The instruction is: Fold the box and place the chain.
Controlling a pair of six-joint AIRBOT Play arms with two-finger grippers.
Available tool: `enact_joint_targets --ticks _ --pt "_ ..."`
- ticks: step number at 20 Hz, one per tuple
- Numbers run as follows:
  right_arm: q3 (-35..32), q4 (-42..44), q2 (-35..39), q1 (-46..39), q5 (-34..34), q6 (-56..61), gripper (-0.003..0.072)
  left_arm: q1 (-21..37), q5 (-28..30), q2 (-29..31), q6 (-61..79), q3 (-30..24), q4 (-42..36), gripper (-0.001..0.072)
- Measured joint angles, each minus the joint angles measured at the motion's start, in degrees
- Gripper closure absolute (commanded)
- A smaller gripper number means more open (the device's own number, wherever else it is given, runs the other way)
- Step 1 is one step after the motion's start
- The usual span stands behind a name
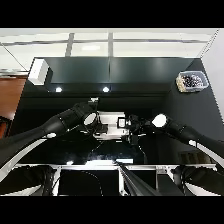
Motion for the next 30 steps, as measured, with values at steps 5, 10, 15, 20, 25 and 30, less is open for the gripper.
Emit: enact_joint_targets --ticks 5,10,15,20,25,30 --pt "0.0 0.1 0.0 0.0 0.0 0.1 0.0441 -0.6 1.4 -0.6 -2.6 0.0 0.8 0.0685" --pt "0.0 0.1 0.0 0.0 0.0 0.1 0.0442 -0.7 2.2 -0.7 -3.4 0.1 0.7 0.0623" --pt "0.0 -0.1 0.0 0.0 0.0 -0.1 0.0441 -0.7 3.0 -0.8 -3.4 0.4 -0.5 0.0270" --pt "0.0 0.1 0.0 0.0 0.0 0.2 0.0441 -0.7 2.0 -0.8 -4.1 0.7 0.9 0.0684" --pt "0.0 0.1 0.0 0.0 0.0 0.3 0.0328 -0.7 2.8 -0.8 -3.9 0.7 0.9 0.0684" --pt "0.0 -0.9 0.9 0.0 0.3 0.8 0.0039 -0.7 3.7 -0.8 -3.4 0.8 0.5 0.0684"
